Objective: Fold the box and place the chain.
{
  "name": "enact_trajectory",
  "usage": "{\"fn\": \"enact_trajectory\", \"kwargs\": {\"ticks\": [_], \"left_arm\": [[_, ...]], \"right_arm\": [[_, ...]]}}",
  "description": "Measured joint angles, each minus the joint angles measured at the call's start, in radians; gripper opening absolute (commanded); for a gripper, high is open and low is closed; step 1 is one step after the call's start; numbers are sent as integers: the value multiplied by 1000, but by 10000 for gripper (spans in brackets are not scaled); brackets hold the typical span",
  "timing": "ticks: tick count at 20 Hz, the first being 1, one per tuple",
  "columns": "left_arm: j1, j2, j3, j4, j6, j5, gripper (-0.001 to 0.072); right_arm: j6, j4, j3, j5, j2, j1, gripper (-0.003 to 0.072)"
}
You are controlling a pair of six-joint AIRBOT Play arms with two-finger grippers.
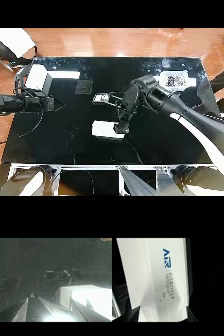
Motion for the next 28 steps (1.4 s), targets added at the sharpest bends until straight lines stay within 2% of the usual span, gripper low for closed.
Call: {"fn": "enact_trajectory", "kwargs": {"ticks": [14, 15, 16, 17, 18, 19, 20, 21, 28], "left_arm": [[3, 0, 0, -3, 4, -4, 624], [3, 0, 0, -3, 4, -3, 624], [3, 0, 0, -3, 4, -4, 624], [3, 0, 0, -3, 4, -3, 623], [3, 0, 0, -3, 4, -3, 623], [3, 0, 0, -3, 4, -3, 624], [3, 0, 0, -3, 4, -3, 623], [3, 0, 0, -3, 4, -3, 623], [3, 0, 0, -3, 4, -2, 624]], "right_arm": [[83, -103, 0, 76, -10, 82, 701], [85, -107, 0, 77, -10, 85, 645], [90, -111, 0, 78, -10, 87, 504], [95, -116, 0, 77, -10, 89, 411], [99, -118, 0, 76, -10, 89, 397], [102, -122, 0, 75, -10, 90, 236], [103, -124, 0, 72, -10, 91, 144], [105, -124, 1, 72, -9, 91, 98], [105, -124, 0, 53, -10, 92, 103]]}}
